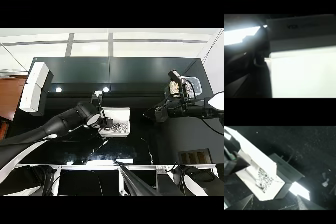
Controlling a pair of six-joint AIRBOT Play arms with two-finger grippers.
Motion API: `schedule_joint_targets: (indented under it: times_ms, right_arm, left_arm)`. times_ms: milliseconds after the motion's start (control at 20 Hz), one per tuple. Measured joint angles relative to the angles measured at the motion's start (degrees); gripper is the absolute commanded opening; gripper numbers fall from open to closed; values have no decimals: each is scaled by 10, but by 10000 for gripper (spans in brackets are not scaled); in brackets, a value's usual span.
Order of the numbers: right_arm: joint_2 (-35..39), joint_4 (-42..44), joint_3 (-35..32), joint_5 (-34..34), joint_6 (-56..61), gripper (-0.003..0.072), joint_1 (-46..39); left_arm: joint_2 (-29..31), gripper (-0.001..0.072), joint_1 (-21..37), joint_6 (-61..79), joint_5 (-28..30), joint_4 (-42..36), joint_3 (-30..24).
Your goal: Fold the box and place the chain.
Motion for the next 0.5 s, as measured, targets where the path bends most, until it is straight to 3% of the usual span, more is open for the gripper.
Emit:
schedule_joint_targets:
  times_ms: [250,500]
  right_arm:
    - [0,-4,0,-6,0,627,0]
    - [0,-12,0,-17,0,627,0]
  left_arm:
    - [103,678,24,243,-67,3,-16]
    - [237,679,151,539,-75,-151,-96]
